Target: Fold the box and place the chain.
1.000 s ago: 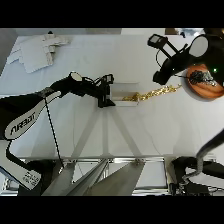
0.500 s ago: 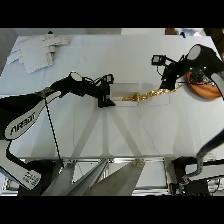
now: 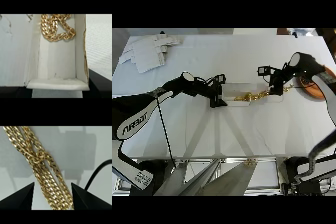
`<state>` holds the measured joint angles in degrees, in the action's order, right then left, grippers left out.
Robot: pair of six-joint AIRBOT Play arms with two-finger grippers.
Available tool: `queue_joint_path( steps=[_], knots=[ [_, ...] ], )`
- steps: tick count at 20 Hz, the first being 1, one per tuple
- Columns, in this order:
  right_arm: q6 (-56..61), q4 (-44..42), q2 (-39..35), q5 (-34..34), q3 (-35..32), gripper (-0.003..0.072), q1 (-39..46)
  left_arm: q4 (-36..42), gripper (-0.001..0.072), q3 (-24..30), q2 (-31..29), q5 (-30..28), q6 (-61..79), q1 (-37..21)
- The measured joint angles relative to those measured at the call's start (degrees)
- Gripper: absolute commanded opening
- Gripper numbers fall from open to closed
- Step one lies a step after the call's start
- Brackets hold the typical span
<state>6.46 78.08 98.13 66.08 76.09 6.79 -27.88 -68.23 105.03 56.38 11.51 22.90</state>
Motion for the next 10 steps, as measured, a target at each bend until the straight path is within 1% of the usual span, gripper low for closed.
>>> queue_joint_path(
  steps=[1, 2, 3, 4, 5, 9, 10],
  knots=[
    [-0.2, 0.1, 0.7, 0.0, 0.0, 0.0495, -0.5, 0.0, 0.0337, 0.0, 0.0, 0.0, 0.0, 0.0],
    [-0.4, 0.1, 1.3, -0.3, -0.1, 0.047, -1.0, 0.0, 0.0337, 0.0, 0.0, 0.0, 0.0, 0.0],
    [-0.6, 0.3, 1.7, -0.3, 0.0, 0.0294, -1.2, 0.0, 0.0337, 0.0, 0.0, 0.0, 0.0, 0.0],
    [-0.6, 0.5, 2.2, -0.9, 0.0, 0.0041, -1.5, 0.0, 0.0337, 0.0, 0.0, 0.0, 0.0, 0.0],
    [-0.6, 0.5, 2.6, -1.4, 0.0, 0.0015, -1.8, 0.0, 0.0337, 0.0, 0.0, 0.0, 0.0, 0.0],
    [1.3, 1.1, 2.7, -0.5, -0.2, 0.0015, -2.3, 0.0, 0.0337, 0.0, 0.0, 0.0, 0.0, 0.0],
    [2.0, 1.1, 2.3, 1.7, -0.3, 0.0014, -2.4, 0.0, 0.0337, 0.0, 0.0, 0.0, 0.0, 0.0]
  ],
)
